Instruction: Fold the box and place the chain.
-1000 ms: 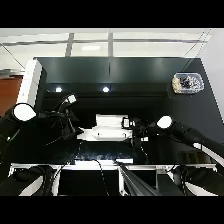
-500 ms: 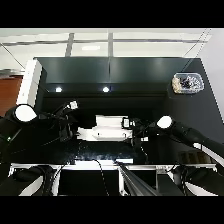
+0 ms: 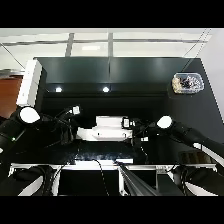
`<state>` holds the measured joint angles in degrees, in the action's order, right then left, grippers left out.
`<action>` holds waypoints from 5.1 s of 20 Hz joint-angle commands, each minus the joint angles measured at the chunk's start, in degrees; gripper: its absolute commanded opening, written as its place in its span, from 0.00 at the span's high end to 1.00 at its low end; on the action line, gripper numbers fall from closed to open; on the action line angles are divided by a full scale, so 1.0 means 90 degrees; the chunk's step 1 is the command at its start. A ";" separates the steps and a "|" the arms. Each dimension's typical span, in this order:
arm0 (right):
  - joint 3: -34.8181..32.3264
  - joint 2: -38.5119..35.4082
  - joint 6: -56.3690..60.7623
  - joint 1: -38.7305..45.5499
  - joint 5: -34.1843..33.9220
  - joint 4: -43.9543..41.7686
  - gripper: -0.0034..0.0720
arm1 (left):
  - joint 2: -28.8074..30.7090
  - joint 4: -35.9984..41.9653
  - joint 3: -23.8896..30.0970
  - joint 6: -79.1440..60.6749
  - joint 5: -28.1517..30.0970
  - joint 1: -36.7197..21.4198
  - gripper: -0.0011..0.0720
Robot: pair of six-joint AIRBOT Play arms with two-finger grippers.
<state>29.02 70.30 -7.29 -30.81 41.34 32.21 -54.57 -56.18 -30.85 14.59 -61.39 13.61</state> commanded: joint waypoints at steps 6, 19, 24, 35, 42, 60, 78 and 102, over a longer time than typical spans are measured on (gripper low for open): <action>0.0000 0.0000 0.0000 -0.0002 -0.0002 -0.0002 0.34 | -0.0107 0.0223 0.0080 -0.0823 0.0974 0.0826 0.04; 0.0000 0.0000 0.0002 -0.0002 -0.0012 -0.0002 0.35 | -0.0668 0.0515 0.0078 -0.0797 0.1511 0.1370 0.17; 0.0000 0.0000 0.0002 -0.0002 -0.0012 -0.0002 0.35 | -0.0823 0.0593 0.0080 -0.0794 0.1605 0.1511 0.17; 0.0000 0.0000 0.0002 -0.0002 -0.0012 -0.0002 0.35 | -0.1141 0.0695 0.0080 -0.0789 0.1887 0.1508 0.35; 0.0000 0.0000 0.0002 -0.0002 -0.0015 -0.0002 0.35 | -0.1134 0.1161 0.0078 -0.0792 0.1411 0.1506 0.54; 0.0000 0.0000 0.0002 -0.0002 -0.0017 -0.0002 0.35 | -0.1137 0.1683 0.0078 -0.0984 0.1579 0.1508 0.78; 0.0000 0.0000 0.0005 -0.0002 -0.0019 -0.0005 0.35 | -0.1290 0.1632 0.0083 -0.0976 0.2295 0.2059 0.73; 0.0000 0.0000 0.0002 -0.0002 -0.0017 -0.0007 0.35 | 0.0141 0.0986 0.0083 0.3368 0.0117 -0.1377 0.95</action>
<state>29.02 70.30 -7.29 -30.81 41.17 32.14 -54.08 -47.03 -30.11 33.82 -54.50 10.28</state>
